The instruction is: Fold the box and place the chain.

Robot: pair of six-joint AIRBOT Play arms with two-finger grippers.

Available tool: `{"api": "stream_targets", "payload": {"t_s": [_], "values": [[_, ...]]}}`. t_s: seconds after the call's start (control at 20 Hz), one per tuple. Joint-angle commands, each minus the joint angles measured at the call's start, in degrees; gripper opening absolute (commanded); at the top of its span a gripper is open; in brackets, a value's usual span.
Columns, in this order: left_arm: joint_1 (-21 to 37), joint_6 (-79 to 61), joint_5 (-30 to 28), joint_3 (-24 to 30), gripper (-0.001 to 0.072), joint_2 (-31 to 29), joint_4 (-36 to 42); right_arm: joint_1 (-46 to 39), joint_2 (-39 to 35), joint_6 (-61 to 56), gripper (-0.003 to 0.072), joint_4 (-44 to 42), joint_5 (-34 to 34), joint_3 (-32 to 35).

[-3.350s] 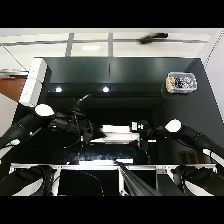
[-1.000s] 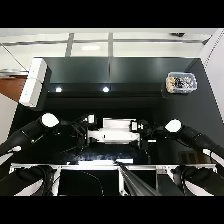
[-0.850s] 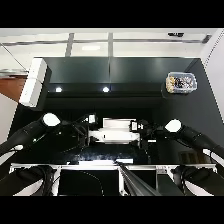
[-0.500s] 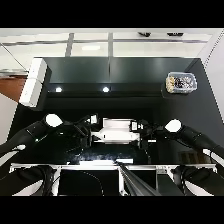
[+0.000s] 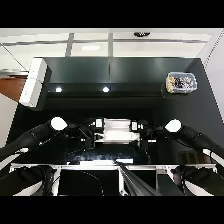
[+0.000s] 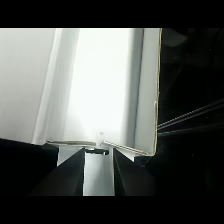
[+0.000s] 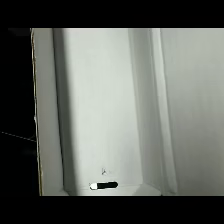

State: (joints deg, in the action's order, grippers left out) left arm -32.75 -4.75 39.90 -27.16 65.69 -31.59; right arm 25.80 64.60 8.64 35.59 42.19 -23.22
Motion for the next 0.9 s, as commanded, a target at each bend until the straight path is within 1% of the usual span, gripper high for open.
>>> {"api": "stream_targets", "payload": {"t_s": [0.0,0.15,0.2,0.35,0.85], "values": [[-0.61,0.0,-0.26,0.02,0.0222,0.04,3.17,0.02,0.02,-0.04,0.0525,-0.04,0.02,0.04],[-1.31,0.0,-0.31,0.02,0.0222,0.68,8.0,0.02,0.0,-0.07,0.0525,-0.02,0.0,0.04],[-1.99,-0.02,-0.33,0.02,0.0223,1.16,8.22,0.02,0.02,-0.07,0.0525,-0.04,0.0,0.04],[-3.52,0.0,-1.38,0.02,0.0222,2.51,5.25,0.02,0.0,-0.07,0.0525,-0.02,0.02,0.04],[-3.48,0.02,-1.9,0.02,0.0232,2.64,5.27,0.02,0.02,-0.07,0.0525,-0.04,0.02,0.04]]}}
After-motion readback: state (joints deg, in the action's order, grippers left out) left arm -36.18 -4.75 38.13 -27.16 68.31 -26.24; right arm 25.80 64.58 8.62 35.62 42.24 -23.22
